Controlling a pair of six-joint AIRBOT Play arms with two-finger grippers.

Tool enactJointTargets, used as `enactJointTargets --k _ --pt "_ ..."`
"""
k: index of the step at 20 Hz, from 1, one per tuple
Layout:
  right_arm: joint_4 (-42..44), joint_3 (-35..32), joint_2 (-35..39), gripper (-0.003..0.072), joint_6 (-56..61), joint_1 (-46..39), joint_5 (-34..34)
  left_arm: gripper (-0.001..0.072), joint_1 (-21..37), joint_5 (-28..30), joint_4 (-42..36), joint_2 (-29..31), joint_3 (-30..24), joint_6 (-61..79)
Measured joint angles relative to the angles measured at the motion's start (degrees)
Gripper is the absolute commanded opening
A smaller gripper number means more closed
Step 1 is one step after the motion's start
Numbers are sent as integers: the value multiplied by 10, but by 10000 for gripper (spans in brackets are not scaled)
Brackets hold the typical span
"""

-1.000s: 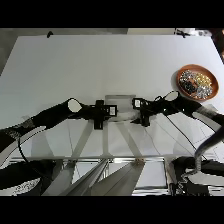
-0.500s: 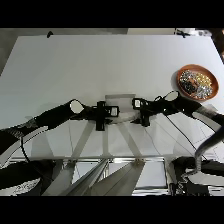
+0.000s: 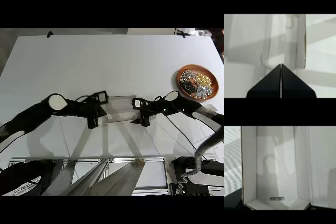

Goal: Fold the box and place the chain.

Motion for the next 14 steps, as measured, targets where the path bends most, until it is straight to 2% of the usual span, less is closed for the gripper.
enactJointTargets --k 7,11,14 --pt "0 0 0 534 0 0 0 2 137 -45 73 97 -47 -256" --pt "0 0 0 534 0 0 0 2 189 -66 93 111 -79 -387" --pt "0 0 0 534 0 0 0 1 196 -82 80 96 -89 -454"
